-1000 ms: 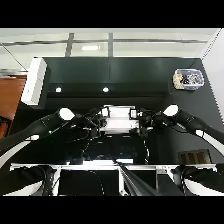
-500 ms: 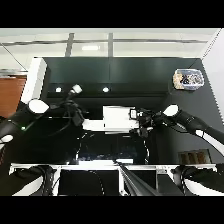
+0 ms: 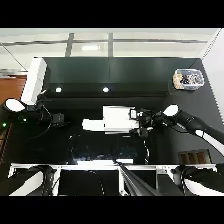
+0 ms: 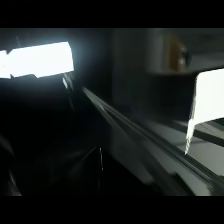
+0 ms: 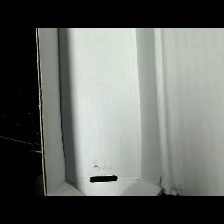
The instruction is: Fold the box and place the chain.
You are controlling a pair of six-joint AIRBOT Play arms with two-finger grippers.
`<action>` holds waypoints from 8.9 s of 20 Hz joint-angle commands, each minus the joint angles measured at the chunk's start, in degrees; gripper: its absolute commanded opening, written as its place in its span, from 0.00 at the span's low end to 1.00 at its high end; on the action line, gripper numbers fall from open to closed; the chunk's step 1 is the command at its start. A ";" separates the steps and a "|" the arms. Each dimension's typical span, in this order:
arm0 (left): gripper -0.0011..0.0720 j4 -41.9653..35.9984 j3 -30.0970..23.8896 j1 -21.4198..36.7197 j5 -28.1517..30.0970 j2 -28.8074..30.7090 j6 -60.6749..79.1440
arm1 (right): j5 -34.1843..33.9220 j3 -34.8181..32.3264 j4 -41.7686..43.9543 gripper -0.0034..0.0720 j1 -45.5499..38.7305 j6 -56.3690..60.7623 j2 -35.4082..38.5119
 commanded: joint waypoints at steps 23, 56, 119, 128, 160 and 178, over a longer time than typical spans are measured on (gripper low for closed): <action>0.06 -19.34 2.45 -15.15 7.34 -14.99 -1.90 | 0.00 0.02 0.02 0.57 0.02 0.00 -0.02; 0.78 -20.90 13.75 -29.81 3.93 -15.19 -2.21 | 0.00 0.02 0.02 0.57 0.02 0.00 -0.02; 0.58 29.55 29.31 -53.99 0.13 -23.15 -66.73 | 0.02 0.02 0.02 0.57 0.02 0.00 -0.02; 0.58 29.05 29.31 -53.96 1.92 -23.96 -67.80 | 0.00 0.02 0.02 0.57 0.02 0.00 -0.02; 0.48 26.23 32.22 -53.88 0.96 -27.06 -66.29 | 0.02 0.02 0.02 0.57 0.02 0.00 -0.02; 0.06 26.49 32.24 -53.86 0.35 -27.47 -66.03 | 0.04 0.02 0.52 0.57 0.02 0.00 -0.02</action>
